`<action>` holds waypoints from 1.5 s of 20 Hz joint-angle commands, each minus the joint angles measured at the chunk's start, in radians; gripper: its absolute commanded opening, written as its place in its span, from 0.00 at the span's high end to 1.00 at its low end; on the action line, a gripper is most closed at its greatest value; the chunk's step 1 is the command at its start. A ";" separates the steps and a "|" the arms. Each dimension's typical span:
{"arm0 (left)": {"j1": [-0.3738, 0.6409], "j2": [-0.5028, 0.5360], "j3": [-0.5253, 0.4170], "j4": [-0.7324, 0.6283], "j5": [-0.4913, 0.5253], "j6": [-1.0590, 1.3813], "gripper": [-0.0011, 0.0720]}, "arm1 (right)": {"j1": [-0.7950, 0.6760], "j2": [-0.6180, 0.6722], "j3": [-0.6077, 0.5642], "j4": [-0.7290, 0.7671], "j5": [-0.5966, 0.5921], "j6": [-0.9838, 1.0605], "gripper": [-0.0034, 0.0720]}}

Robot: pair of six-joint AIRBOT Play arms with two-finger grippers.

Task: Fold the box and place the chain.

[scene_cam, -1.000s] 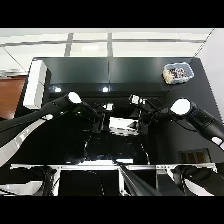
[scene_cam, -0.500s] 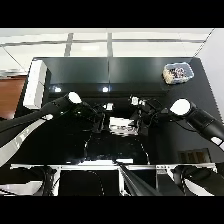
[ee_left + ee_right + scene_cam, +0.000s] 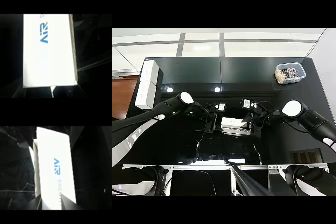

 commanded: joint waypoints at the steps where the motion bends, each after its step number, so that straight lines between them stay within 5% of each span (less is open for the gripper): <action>1: -0.001 0.000 0.000 0.000 0.000 -0.001 0.44 | 0.001 0.000 -0.002 -0.006 0.017 0.005 0.48; 20: -0.001 0.000 0.000 0.000 0.000 -0.001 0.44 | -0.055 0.063 -0.042 -0.055 0.029 0.030 0.44; 24: -0.001 0.000 0.000 0.000 0.000 -0.001 0.44 | -0.056 0.065 -0.042 0.087 0.032 0.057 0.45; 29: -0.001 0.000 0.000 0.000 0.000 -0.001 0.44 | -0.055 0.078 -0.042 0.317 0.052 0.335 0.45; 30: -0.001 0.000 0.000 0.000 0.000 -0.001 0.44 | -0.055 0.078 -0.042 0.340 0.053 0.430 0.52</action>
